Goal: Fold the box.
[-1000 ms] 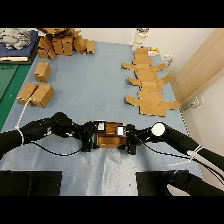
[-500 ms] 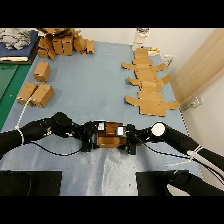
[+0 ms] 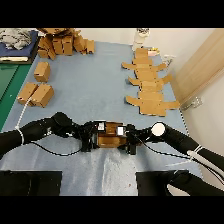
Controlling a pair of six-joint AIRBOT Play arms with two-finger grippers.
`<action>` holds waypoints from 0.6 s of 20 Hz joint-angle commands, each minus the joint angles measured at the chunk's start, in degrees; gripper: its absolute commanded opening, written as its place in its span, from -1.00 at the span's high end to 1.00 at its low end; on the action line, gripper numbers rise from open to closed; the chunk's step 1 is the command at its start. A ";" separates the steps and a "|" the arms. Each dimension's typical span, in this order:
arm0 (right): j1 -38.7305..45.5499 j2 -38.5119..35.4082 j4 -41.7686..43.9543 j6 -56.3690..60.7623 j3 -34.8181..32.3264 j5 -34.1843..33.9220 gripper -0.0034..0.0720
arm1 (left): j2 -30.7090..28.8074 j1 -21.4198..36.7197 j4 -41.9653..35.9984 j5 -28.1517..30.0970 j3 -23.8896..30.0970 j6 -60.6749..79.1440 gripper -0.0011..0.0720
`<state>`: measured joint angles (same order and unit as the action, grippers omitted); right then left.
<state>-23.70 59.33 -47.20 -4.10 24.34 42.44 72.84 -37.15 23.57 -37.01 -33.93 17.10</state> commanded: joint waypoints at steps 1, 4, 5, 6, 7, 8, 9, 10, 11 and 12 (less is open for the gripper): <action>0.04 -0.02 0.07 0.00 0.00 -0.04 -0.45 | 0.02 0.00 0.00 0.00 -0.04 0.00 -0.46; 0.02 -0.35 2.25 0.00 0.00 0.59 -0.45 | 0.02 0.00 0.00 0.00 -0.04 0.00 -0.46; 0.02 -0.61 3.26 0.00 0.00 0.33 -0.45 | 0.02 0.00 0.00 0.00 -0.04 0.00 -0.46; 0.02 -0.72 3.50 0.00 0.00 0.33 -0.45 | 0.02 0.00 0.00 0.00 -0.04 0.00 -0.46; 0.04 -0.83 3.13 0.02 0.00 0.83 -0.48 | 0.02 0.00 0.00 0.00 -0.04 0.02 -0.46; 0.15 -0.83 1.44 0.04 0.00 2.54 -1.00 | 0.02 0.00 0.00 0.00 -0.04 0.00 -0.46; 0.50 -0.83 -0.11 1.49 0.00 6.05 -1.00 | 0.02 0.00 0.00 -0.02 -0.04 0.00 -0.46; 0.48 -0.72 0.07 1.92 0.00 7.13 -1.00 | 0.02 0.00 0.02 -0.02 -0.04 0.00 -0.46; 0.66 -0.96 0.07 4.59 0.09 6.67 -1.00 | 0.02 0.00 0.00 0.02 -0.04 0.00 -0.46; 1.01 -1.51 -0.02 6.78 0.79 7.06 -1.00 | 0.02 0.02 0.00 0.02 -0.04 0.02 -0.46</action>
